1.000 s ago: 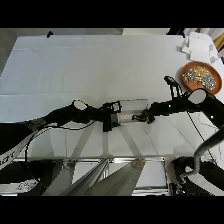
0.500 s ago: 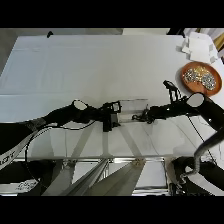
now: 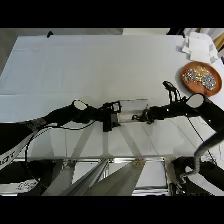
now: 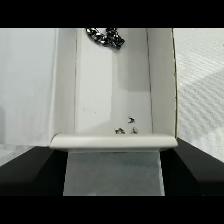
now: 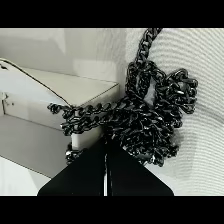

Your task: Fold the box and place the chain.

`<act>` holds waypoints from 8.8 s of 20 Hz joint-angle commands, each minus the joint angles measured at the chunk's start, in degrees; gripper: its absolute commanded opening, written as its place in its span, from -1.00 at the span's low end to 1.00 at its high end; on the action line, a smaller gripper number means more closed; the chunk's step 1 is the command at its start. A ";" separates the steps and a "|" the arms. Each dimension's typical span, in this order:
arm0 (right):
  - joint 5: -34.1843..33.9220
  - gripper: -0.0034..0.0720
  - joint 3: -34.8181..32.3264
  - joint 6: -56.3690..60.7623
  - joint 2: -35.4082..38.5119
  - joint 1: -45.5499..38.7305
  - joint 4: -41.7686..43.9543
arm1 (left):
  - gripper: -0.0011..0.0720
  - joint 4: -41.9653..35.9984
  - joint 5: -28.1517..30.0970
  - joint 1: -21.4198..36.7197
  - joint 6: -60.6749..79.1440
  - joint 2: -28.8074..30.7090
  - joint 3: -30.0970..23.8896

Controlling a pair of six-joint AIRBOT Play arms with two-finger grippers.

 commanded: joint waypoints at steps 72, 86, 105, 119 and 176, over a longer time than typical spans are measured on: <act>7.52 -0.89 9.38 -52.30 17.51 6.10 25.40 | -0.28 0.02 0.00 0.02 0.04 0.02 0.04; -0.96 -0.83 9.25 -32.70 -1.25 13.44 6.75 | -0.28 0.02 0.00 0.02 0.04 0.02 0.04; 9.84 -0.89 4.20 -43.28 12.26 -7.41 -7.39 | -0.28 0.02 0.02 0.02 0.04 0.02 0.04; -4.83 -0.24 -5.75 -69.79 1.27 -3.04 6.58 | -0.28 0.02 0.00 0.02 0.04 0.02 0.04; -7.56 -0.89 -5.75 -86.71 -1.29 -1.57 6.86 | -0.28 0.02 0.00 0.02 0.04 0.02 0.04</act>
